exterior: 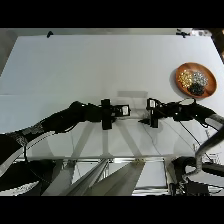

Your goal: Fold the box and place the chain.

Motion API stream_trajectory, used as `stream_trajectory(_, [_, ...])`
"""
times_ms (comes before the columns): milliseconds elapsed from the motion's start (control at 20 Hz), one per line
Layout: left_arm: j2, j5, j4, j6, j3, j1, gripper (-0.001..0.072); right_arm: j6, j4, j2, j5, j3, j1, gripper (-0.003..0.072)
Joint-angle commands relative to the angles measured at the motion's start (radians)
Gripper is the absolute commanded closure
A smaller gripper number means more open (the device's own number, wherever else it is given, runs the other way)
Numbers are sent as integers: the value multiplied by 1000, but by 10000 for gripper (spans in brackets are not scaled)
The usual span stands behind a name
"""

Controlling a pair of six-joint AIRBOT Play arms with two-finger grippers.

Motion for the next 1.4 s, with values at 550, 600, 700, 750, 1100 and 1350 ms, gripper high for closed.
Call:
stream_trajectory(550, [0, -132, -13, 0, 0, -46, 576, 0, 0, 1, 0, 0, 1, 351])
stream_trajectory(600, [0, -132, -13, 0, 0, -51, 575, 0, 0, 1, 0, 0, 1, 351])
stream_trajectory(700, [-11, -133, -14, 0, 0, -69, 571, 0, 0, 1, 0, 0, 1, 351])
stream_trajectory(750, [-23, -133, -13, 0, 0, -76, 562, 0, 0, 1, 0, 0, 1, 351])
stream_trajectory(1100, [-54, -185, -16, -1, 0, -87, 287, 0, 0, 1, 0, 0, 1, 351])
stream_trajectory(1350, [-42, -187, -17, -21, 0, -87, 276, 0, 0, 1, 0, 0, 1, 351])
